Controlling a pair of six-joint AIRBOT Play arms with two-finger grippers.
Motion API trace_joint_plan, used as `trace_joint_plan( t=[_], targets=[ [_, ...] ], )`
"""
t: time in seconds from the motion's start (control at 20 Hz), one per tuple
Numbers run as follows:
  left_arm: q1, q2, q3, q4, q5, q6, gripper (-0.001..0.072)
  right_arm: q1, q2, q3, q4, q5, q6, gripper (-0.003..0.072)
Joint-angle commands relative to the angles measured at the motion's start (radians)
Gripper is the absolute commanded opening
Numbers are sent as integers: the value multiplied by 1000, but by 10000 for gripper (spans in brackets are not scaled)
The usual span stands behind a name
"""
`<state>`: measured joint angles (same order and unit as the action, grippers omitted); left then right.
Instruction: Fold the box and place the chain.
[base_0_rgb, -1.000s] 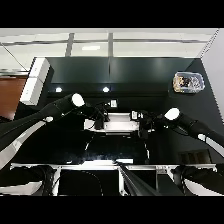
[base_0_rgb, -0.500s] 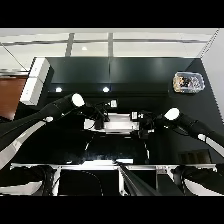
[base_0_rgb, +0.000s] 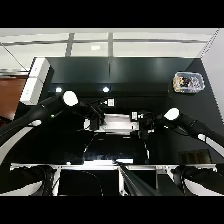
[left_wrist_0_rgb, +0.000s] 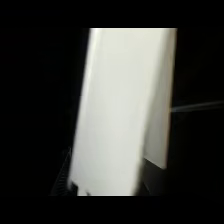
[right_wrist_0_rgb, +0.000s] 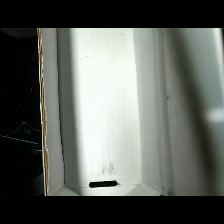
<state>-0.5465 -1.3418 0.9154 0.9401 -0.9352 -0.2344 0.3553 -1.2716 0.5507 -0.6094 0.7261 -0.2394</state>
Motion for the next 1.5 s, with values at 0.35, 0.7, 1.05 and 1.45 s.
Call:
trace_joint_plan(
  t=[0.35,0.7,1.05,1.45],
  targets=[
    [-54,96,-8,38,-212,-532,27,1,0,0,-19,21,-8,183],
    [-64,94,-55,-221,298,-560,26,1,0,0,-19,21,-8,184],
    [-41,-62,-69,-162,291,-547,27,1,0,0,-19,21,-8,184],
    [12,-47,7,-53,91,-542,27,1,0,0,-19,21,-8,184]
  ],
)
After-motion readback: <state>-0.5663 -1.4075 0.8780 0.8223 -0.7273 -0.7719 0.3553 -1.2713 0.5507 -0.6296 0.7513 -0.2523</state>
